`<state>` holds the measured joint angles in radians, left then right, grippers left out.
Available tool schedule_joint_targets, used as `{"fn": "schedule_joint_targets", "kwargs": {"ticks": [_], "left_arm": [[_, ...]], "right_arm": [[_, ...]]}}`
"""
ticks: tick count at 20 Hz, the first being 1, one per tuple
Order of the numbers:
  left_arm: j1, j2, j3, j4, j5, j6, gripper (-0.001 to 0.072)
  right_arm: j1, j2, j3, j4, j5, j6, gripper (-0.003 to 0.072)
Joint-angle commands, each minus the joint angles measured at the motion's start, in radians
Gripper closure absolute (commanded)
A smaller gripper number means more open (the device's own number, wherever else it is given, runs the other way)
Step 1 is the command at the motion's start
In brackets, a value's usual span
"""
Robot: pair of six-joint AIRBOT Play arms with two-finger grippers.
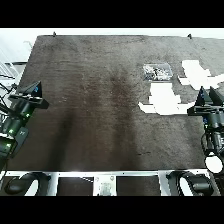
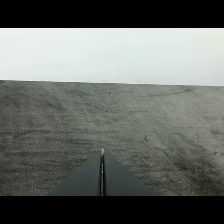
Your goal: Fold the box and place the chain.
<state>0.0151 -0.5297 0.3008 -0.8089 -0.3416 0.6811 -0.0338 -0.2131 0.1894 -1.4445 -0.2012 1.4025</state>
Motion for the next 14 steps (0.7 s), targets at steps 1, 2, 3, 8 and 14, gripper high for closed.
{"fn": "schedule_joint_targets", "kwargs": {"ticks": [1,2,3,8,14], "left_arm": [[0.0,0.0,-0.001,0.001,0.001,0.0,0.0691],[0.0,0.0,0.0,0.001,0.0,0.0,0.0691],[0.0,0.0,0.0,0.001,0.0,0.0,0.0691],[0.0,0.0,0.0,0.001,0.0,0.0,0.0691],[0.0,0.0,0.0,0.001,0.0,0.0,0.0691]], "right_arm": [[0.001,0.0,-0.001,0.0,-0.004,0.0,0.0387],[0.001,0.0,-0.005,0.0,-0.011,0.0,0.0385],[0.001,0.0,-0.005,0.0,-0.011,0.0,0.0385],[0.0,0.0,0.006,0.001,-0.087,0.0,0.0147],[-0.022,-0.193,0.188,0.027,0.117,0.019,0.015]]}}
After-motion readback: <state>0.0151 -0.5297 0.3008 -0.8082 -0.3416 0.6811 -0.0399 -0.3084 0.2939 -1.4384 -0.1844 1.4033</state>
